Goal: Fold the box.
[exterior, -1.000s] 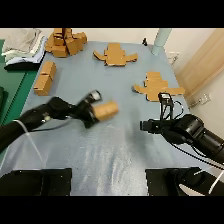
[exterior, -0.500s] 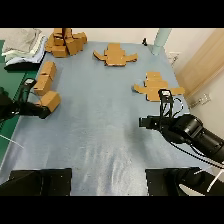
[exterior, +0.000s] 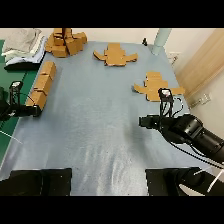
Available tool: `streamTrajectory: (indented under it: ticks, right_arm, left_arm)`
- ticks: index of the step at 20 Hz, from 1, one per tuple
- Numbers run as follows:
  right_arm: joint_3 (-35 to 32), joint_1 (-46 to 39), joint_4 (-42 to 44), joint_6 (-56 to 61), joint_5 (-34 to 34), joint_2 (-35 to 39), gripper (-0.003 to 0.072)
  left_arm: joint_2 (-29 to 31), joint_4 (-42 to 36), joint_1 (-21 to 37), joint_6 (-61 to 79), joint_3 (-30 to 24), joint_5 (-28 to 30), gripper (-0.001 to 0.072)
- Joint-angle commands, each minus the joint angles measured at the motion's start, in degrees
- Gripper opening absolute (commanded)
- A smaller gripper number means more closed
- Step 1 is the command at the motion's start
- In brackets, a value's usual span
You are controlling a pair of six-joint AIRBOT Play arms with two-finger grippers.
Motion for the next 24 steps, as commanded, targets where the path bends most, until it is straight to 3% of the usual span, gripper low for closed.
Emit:
streamTrajectory:
  ticks: [1, 7, 13, 24]
  right_arm:
    - [0.0, 0.0, -0.4, 0.0, 0.2, -0.2, 0.0041]
    - [0.0, 0.0, 0.5, 0.0, 0.2, -4.3, 0.0040]
    - [0.0, 0.1, 3.2, 0.0, 0.4, -7.6, 0.0040]
    - [0.0, 0.1, 3.8, 0.0, 0.5, -7.5, 0.0040]
  left_arm:
    - [-4.2, -0.6, -0.2, -0.3, 1.8, 6.2, 0.0527]
    - [-15.7, -0.6, -6.6, 0.9, 12.8, 6.0, 0.0527]
    - [-21.2, -0.8, -6.9, -0.8, 23.6, 5.1, 0.0527]
    - [-22.4, -0.8, -6.9, -0.9, 25.3, 5.5, 0.0527]
